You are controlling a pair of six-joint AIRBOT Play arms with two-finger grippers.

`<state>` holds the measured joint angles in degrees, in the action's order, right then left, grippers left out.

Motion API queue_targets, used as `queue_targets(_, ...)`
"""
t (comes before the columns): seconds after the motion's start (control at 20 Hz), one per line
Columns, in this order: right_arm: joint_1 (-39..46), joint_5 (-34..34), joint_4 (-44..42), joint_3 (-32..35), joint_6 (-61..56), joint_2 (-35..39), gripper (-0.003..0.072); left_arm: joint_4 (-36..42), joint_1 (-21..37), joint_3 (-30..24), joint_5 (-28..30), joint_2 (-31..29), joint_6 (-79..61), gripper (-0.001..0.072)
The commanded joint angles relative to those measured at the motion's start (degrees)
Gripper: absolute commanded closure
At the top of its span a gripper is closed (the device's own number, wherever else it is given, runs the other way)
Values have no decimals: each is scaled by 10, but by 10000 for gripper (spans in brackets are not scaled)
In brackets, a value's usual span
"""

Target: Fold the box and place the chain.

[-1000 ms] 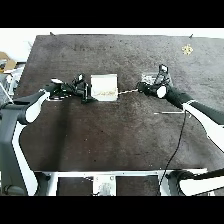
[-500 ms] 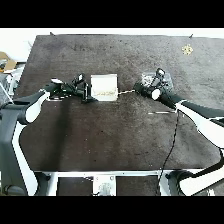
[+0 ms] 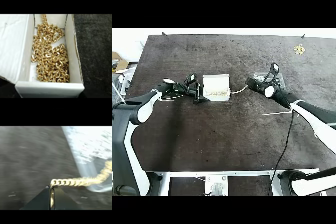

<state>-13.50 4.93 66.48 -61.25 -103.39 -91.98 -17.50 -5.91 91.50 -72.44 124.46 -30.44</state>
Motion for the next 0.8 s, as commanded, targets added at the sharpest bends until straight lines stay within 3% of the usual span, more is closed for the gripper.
queue_targets(0.0, -29, 0, 38, 0, 8, 85, 685, 0, 0, 0, 0, 0, 0, 428)
queue_targets(0.2, -74, -48, 87, -1, 8, 189, 685, 0, 0, 0, 0, 0, 0, 428)
queue_targets(0.35, -110, -93, 97, -1, 7, 227, 685, 0, 0, 0, 0, 0, 0, 428)
queue_targets(0.75, -201, -144, 96, -1, -33, 169, 685, 0, 0, 0, 0, 0, 0, 428)
